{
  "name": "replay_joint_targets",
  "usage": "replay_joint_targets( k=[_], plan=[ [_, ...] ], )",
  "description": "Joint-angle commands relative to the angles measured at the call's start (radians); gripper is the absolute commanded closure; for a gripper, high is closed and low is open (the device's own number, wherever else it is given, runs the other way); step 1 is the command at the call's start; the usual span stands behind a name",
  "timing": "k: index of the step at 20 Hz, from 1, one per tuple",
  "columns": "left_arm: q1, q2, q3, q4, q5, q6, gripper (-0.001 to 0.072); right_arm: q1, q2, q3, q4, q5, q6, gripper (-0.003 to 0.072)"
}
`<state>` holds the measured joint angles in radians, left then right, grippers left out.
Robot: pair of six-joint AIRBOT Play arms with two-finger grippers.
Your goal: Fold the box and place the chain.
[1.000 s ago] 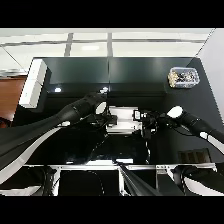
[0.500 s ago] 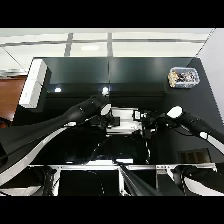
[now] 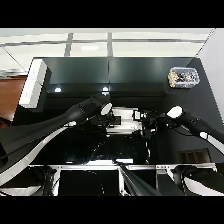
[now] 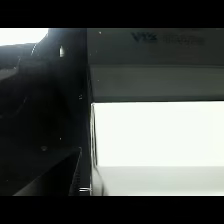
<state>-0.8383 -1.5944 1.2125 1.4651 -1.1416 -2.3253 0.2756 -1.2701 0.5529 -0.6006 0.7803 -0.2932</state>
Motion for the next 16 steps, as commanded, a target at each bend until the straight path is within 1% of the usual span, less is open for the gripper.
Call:
replay_joint_targets(
  k=[1, 5, 7, 8, 9, 13, 14, 15, 16],
  plan=[
    [0.0, -0.001, 0.02, 0.019, -0.02, 0.002, 0.0414, 0.0, -0.001, 0.0, 0.0, 0.0, 0.001, 0.0284],
    [-0.004, -0.009, 0.021, 0.021, -0.025, 0.002, 0.0424, 0.0, -0.001, 0.0, 0.0, 0.0, 0.001, 0.0284],
    [-0.007, -0.009, 0.021, 0.034, -0.023, -0.002, 0.0579, 0.0, -0.001, 0.0, 0.0, 0.001, 0.001, 0.0284],
    [-0.008, -0.009, 0.021, 0.041, -0.023, -0.012, 0.0614, 0.0, -0.001, 0.0, 0.0, 0.0, 0.001, 0.0284],
    [-0.007, -0.009, 0.021, 0.042, -0.023, -0.013, 0.0683, 0.0, -0.001, 0.0, 0.0, 0.0, 0.001, 0.0284],
    [-0.007, -0.009, 0.021, 0.042, -0.023, -0.013, 0.0685, 0.0, -0.001, 0.0, 0.0, 0.001, 0.013, 0.0282],
    [-0.007, -0.009, 0.021, 0.042, -0.023, -0.013, 0.0685, 0.0, -0.001, 0.0, 0.0, -0.001, 0.068, 0.0172],
    [-0.007, -0.009, 0.021, 0.043, -0.023, -0.013, 0.0685, 0.0, -0.001, 0.0, -0.006, 0.003, 0.11, -0.0023],
    [-0.007, -0.009, 0.021, 0.042, -0.02, -0.013, 0.0685, 0.0, 0.003, 0.001, -0.05, 0.02, 0.114, -0.0022]
  ],
)
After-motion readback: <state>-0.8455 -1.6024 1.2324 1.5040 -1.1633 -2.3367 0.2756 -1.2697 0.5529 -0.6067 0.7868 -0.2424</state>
